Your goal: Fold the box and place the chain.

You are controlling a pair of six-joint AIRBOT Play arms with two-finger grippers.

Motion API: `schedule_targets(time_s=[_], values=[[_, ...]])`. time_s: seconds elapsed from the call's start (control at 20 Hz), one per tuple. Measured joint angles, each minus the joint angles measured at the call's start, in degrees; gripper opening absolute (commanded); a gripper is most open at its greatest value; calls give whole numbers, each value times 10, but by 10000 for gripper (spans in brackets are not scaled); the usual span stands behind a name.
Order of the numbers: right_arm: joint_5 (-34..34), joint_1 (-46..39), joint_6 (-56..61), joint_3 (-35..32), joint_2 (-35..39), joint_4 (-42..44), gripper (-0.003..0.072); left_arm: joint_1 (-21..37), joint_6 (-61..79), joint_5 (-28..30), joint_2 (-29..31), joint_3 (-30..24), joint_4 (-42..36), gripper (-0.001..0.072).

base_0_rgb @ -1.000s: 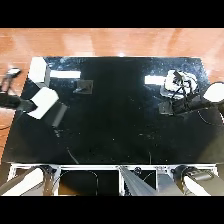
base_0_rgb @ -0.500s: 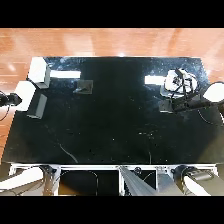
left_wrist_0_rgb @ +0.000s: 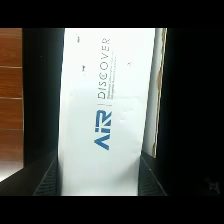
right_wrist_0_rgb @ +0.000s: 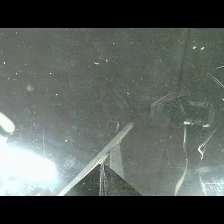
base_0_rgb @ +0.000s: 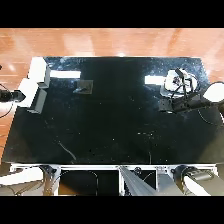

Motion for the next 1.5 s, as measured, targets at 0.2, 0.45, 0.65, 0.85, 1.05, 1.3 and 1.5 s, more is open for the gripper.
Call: schedule_targets(time_s=[0.2,0.45,0.65,0.85,1.05,1.3,1.5], values=[[3,0,4,0,0,0,35,-3,-1,-3,-2,1,0,641],[5,0,6,0,0,0,36,-4,-3,15,-1,5,11,641],[2,0,0,4,0,-4,36,-4,-40,31,18,40,15,624],[-52,2,-11,61,-10,-26,36,-49,-90,69,67,85,-73,98],[-36,13,13,153,-38,-106,35,-204,-132,132,131,100,-110,17],[10,-32,76,150,-47,-166,36,-414,-281,146,176,52,-28,18],[24,-56,102,90,-46,-194,34,-518,-402,118,186,2,77,18]])
